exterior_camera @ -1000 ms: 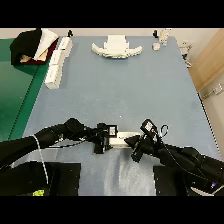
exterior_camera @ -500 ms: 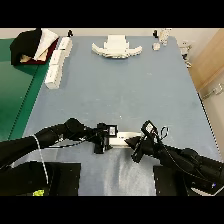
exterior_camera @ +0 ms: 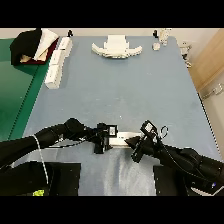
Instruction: Fold the box.
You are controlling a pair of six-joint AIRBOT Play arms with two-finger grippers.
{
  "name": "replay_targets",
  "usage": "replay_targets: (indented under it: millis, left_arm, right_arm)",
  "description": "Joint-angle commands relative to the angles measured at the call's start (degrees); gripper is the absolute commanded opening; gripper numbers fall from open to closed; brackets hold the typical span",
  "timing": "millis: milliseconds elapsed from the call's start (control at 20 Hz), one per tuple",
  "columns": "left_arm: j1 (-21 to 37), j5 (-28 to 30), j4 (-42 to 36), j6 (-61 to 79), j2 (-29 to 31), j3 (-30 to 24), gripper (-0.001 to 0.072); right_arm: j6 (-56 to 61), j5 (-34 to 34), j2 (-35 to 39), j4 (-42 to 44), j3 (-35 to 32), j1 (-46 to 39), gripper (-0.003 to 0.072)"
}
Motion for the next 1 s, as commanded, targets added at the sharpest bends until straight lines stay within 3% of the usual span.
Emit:
replay_targets:
  millis: [0, 400, 550, 750, 950]
  left_arm:
    - [0.0, 0.0, 0.0, 0.0, 0.0, 0.0, 0.0463]
    - [0.0, 0.0, 0.0, 0.0, 0.0, 0.0, 0.0463]
    - [0.0, 0.0, 0.0, 0.0, 0.0, 0.0, 0.0463]
    - [0.0, 0.0, 0.0, 0.0, 0.0, 0.0, 0.0463]
    - [0.0, 0.0, 0.0, 0.0, 0.0, 0.0, 0.0463]
  right_arm:
    - [-0.2, 0.0, 2.2, -1.0, 1.9, 0.1, 0.0006]
    - [-0.1, -4.3, 3.5, -11.3, 8.4, -2.5, 0.0006]
    - [2.3, -14.8, 3.3, -18.5, 14.0, -8.7, 0.0006]
    - [19.2, -30.3, -0.8, -34.0, 26.1, -19.8, 0.0006]
    - [23.3, -45.0, -11.2, -35.6, 40.0, -30.0, 0.0006]
